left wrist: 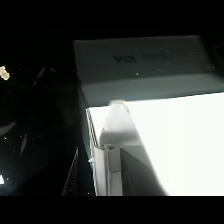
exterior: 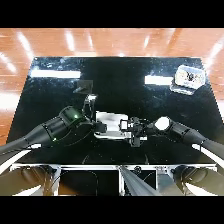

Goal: Fold the box and place the chain.

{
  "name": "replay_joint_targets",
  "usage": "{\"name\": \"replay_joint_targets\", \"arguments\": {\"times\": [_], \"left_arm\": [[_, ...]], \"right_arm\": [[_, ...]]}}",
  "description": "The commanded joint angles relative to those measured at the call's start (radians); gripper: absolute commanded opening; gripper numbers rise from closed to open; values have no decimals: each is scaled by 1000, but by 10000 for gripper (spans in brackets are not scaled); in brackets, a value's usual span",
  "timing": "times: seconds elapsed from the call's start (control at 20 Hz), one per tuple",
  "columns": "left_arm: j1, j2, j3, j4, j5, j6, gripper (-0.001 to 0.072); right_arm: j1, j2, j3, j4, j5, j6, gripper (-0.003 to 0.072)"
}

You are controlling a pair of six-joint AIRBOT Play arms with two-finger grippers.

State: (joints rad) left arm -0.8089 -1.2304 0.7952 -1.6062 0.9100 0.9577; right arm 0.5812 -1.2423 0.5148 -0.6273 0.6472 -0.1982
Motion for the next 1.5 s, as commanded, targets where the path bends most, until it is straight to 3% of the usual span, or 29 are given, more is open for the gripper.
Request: {"name": "replay_joint_targets", "arguments": {"times": [0.0,0.55,0.8,0.95,1.15,1.25,1.3,1.45], "left_arm": [[-1,-6,2,0,-8,-2,373],[-15,-76,3,0,1,0,352],[-15,-76,28,0,-5,36,109],[-15,-76,47,0,-6,44,29],[-15,-76,47,-16,-5,44,56],[-15,-76,48,-34,-4,44,272],[-15,-76,48,-34,-4,44,317],[-15,-76,48,-34,-3,44,318]], "right_arm": [[1,-1,0,2,-2,1,545],[1,-1,0,2,-2,1,545],[1,-1,0,2,-2,1,545],[1,-1,0,2,-2,1,545],[1,-1,0,2,-2,1,545],[1,-1,0,2,-2,1,544],[1,-1,0,2,-2,1,544],[1,-1,0,2,-2,1,544]]}}
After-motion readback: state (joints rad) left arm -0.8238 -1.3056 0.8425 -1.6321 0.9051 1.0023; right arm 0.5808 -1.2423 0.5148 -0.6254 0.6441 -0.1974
